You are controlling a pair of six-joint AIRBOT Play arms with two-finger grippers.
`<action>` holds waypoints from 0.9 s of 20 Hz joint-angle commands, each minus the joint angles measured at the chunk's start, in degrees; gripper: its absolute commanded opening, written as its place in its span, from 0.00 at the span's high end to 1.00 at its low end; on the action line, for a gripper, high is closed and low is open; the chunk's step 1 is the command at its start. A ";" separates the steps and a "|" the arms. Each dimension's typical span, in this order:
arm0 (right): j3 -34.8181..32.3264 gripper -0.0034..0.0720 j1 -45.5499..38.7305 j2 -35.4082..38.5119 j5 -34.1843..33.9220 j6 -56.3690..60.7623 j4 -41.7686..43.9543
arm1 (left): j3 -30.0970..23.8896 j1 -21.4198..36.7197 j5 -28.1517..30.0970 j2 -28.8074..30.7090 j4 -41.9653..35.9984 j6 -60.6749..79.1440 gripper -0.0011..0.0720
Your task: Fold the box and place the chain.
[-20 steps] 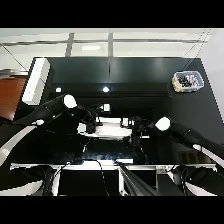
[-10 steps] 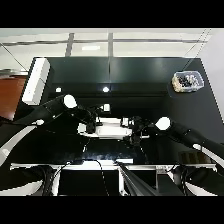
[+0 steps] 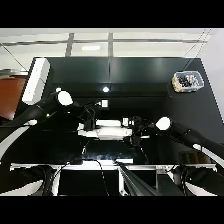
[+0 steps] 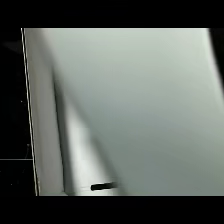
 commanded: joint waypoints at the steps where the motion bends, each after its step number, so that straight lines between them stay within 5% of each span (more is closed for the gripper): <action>1: 0.02 0.40 -0.02 -0.04 0.00 -0.02 -0.02 | 0.55 2.95 -2.40 4.74 7.74 -10.73 0.02; 3: 0.02 0.40 -0.02 -0.04 -0.02 -0.02 -0.02 | 0.55 5.49 -5.42 8.52 10.25 -19.41 0.11; 4: 0.00 0.40 -0.02 -0.04 0.00 -0.02 -0.02 | 0.55 6.84 -8.11 10.12 10.38 -24.52 0.41; 5: 0.00 0.40 -0.02 -0.04 -0.02 0.00 -0.02 | 0.55 7.91 -11.98 11.28 10.36 -27.63 0.85; 6: 0.02 0.39 -0.02 -0.04 -0.02 -0.02 -0.02 | 0.50 8.79 -17.29 12.20 10.25 -28.20 0.95; 8: 0.00 0.39 -0.02 -0.04 -0.02 -0.02 -0.02 | -1.81 10.32 -21.46 14.62 5.62 -29.40 0.95; 11: 0.02 0.40 -0.02 -0.04 -0.02 -0.02 -0.02 | -11.19 9.60 -16.04 19.17 -11.96 -26.84 0.95; 14: 0.00 0.40 -0.02 -0.04 -0.02 -0.02 -0.02 | -17.90 4.98 -3.30 20.20 -26.14 -18.97 0.95; 18: 0.00 0.40 -0.02 -0.04 -0.02 -0.02 -0.02 | -18.51 -0.83 21.99 19.43 -35.17 -14.49 0.95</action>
